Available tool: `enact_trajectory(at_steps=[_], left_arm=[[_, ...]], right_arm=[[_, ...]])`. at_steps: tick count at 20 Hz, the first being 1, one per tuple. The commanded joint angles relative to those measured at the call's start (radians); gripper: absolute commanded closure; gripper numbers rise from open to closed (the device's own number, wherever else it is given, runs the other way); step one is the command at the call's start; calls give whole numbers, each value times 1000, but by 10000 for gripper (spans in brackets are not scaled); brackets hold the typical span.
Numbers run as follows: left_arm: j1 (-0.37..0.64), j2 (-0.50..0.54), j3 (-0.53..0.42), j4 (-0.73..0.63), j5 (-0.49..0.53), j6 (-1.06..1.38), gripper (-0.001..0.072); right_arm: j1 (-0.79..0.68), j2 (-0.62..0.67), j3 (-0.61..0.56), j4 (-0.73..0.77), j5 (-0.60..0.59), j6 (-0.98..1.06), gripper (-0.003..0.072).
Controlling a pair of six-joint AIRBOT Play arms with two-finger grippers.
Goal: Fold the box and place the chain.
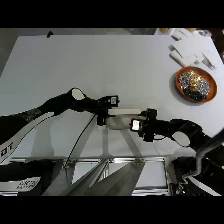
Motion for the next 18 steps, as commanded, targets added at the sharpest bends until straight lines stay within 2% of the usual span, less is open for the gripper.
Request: enact_trajectory(at_steps=[1,5,9,14,18], left_arm=[[0,0,0,0,0,1,698],[0,0,0,0,0,1,698],[0,0,0,0,0,1,698],[0,0,0,0,0,1,698],[0,0,0,0,0,1,698]], right_arm=[[-79,-2,17,173,37,-189,65],[-181,-13,17,286,79,-304,65],[-246,-108,17,406,95,-389,66],[-259,-192,17,570,108,-643,65],[-325,-273,17,630,184,-764,65]])
